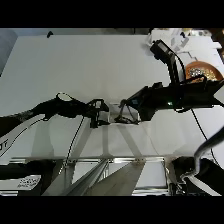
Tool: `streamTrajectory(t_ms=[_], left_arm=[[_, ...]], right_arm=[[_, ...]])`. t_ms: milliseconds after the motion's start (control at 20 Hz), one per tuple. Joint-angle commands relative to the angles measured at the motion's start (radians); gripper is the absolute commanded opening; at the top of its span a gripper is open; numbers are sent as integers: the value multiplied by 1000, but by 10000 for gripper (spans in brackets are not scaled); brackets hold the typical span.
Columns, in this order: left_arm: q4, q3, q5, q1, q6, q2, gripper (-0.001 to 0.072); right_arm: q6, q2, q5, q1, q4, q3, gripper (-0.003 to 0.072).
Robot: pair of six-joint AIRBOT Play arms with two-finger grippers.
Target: Fold the box and place the chain.
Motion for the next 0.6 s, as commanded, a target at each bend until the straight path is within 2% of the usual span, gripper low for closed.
streamTrajectory(t_ms=[0, 200, 550], left_arm=[[0, 0, 0, 1, 0, 0, 18], [0, 0, 0, 1, 0, 0, 18], [0, 0, 0, 1, 0, 0, 18]], right_arm=[[-52, -53, -74, 47, 27, 1, 19], [-19, -148, -72, 85, -96, -2, 19], [9, -276, -51, 138, -208, -3, 19]])
